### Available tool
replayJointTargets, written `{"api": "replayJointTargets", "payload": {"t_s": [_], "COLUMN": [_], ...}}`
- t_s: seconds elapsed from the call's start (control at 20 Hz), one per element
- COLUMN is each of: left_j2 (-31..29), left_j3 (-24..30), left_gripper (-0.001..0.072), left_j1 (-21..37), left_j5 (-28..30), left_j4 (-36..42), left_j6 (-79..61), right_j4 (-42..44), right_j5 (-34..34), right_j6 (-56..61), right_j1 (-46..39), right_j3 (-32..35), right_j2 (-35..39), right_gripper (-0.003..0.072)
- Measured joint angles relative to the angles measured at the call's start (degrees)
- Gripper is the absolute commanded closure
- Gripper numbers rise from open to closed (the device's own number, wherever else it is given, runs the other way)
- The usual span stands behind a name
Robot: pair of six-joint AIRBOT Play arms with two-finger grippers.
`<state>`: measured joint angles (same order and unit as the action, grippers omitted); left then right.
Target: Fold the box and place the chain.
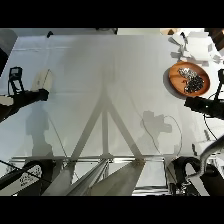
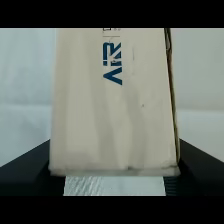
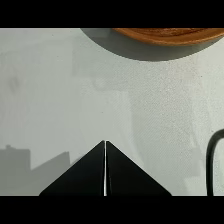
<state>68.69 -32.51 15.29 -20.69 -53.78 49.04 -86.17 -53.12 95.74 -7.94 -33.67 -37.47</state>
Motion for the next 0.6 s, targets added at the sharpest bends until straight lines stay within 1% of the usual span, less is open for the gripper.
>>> {"api": "replayJointTargets", "payload": {"t_s": [0.05,0.1,0.35,0.45,0.6], "left_j2": [0.74,1.36,2.14,1.07,-2.62], "left_j3": [0.13,0.28,0.55,0.57,0.57], "left_gripper": [0.003,0.0006,0.0006,0.0006,0.0007], "left_j1": [0.0,0.02,0.02,0.02,0.02], "left_j5": [0.33,0.57,2.21,2.45,2.16], "left_j4": [-0.04,-0.28,-1.25,-1.33,-1.49], "left_j6": [-0.02,-0.04,-1.95,-2.38,-3.26], "right_j4": [0.0,-0.02,0.0,-0.02,-0.02], "right_j5": [0.0,0.0,0.02,0.02,0.02], "right_j6": [-0.02,-0.02,0.0,-0.02,-0.02], "right_j1": [0.0,0.0,0.0,0.0,0.0], "right_j3": [0.0,0.0,0.0,0.0,0.0], "right_j2": [0.0,0.0,0.0,0.0,0.0], "right_gripper": [0.0677,0.0677,0.0677,0.0677,0.0677]}}
